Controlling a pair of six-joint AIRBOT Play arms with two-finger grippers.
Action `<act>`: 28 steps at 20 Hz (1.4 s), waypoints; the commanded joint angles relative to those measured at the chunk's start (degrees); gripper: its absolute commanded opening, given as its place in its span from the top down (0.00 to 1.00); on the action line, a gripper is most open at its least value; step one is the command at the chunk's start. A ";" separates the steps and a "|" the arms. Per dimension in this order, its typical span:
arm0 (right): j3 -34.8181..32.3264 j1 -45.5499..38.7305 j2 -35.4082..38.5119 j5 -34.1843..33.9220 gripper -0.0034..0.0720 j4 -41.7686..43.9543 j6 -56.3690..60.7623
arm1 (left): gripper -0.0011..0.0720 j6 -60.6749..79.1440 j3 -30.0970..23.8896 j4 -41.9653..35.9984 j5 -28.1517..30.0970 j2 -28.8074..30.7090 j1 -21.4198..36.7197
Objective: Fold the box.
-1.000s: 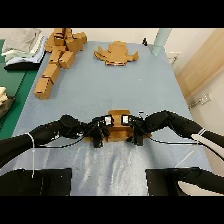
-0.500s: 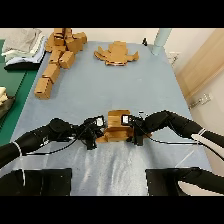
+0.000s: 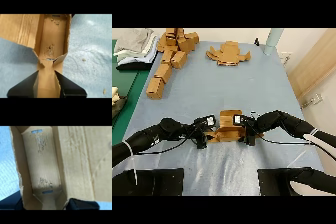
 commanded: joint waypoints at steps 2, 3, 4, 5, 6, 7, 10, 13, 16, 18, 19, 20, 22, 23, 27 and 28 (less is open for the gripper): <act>0.02 0.02 -0.02 0.02 0.18 0.02 0.00 | 0.60 1.18 3.04 -0.15 -0.74 -3.10 -1.51; 0.02 0.02 -0.02 0.02 0.18 0.02 0.00 | 0.60 1.18 3.50 -0.48 -0.90 -3.74 -2.16; 0.02 0.02 -0.02 0.02 0.18 0.02 0.00 | 0.60 1.20 3.80 -1.33 -1.20 -4.26 -2.73; 0.02 0.02 -0.02 0.02 0.18 0.02 0.00 | 0.60 1.66 3.87 -2.62 -1.11 -4.72 -3.37; 0.02 0.02 -0.04 0.02 0.18 0.02 0.00 | 0.60 3.65 3.87 -3.87 -1.01 -4.98 -3.91; 0.02 0.02 -0.02 0.02 0.18 0.02 0.00 | 0.60 5.73 3.87 -5.05 -0.76 -5.11 -4.28; 0.02 0.02 -0.02 0.02 0.18 0.02 0.00 | 0.60 9.20 3.87 -5.79 0.50 -5.16 -4.59; 0.02 0.02 -0.02 0.02 0.18 0.02 0.00 | 0.60 9.20 3.87 -5.77 3.37 -5.16 -4.59; 0.02 0.02 -0.02 0.02 0.18 0.02 0.00 | 0.86 9.16 3.87 -6.05 3.89 -5.16 -4.87; 0.02 0.02 -0.02 0.02 0.18 0.02 0.00 | 0.86 9.20 3.85 -8.20 4.00 -5.16 -5.77; 0.02 0.02 -0.04 0.02 0.18 0.02 0.00 | 0.86 9.49 3.87 -9.68 3.98 -5.29 -6.05; 0.02 0.02 -0.02 0.02 0.18 0.02 0.00 | 0.86 10.27 3.87 -11.19 3.98 -5.73 -6.29; 0.02 0.02 -0.02 0.02 0.18 0.02 0.00 | 0.86 10.43 3.87 -11.85 3.87 -6.60 -6.38; 0.02 0.02 -0.02 0.02 0.18 0.02 0.00 | 0.86 10.43 3.87 -11.85 3.89 -6.80 -6.38; 0.02 0.02 -0.02 0.02 0.18 0.02 0.00 | 0.43 10.34 3.85 -13.60 3.48 -6.80 -6.38; 0.02 0.02 -0.04 0.02 0.18 0.02 0.00 | 0.42 10.36 3.85 -13.60 3.19 -6.80 -6.38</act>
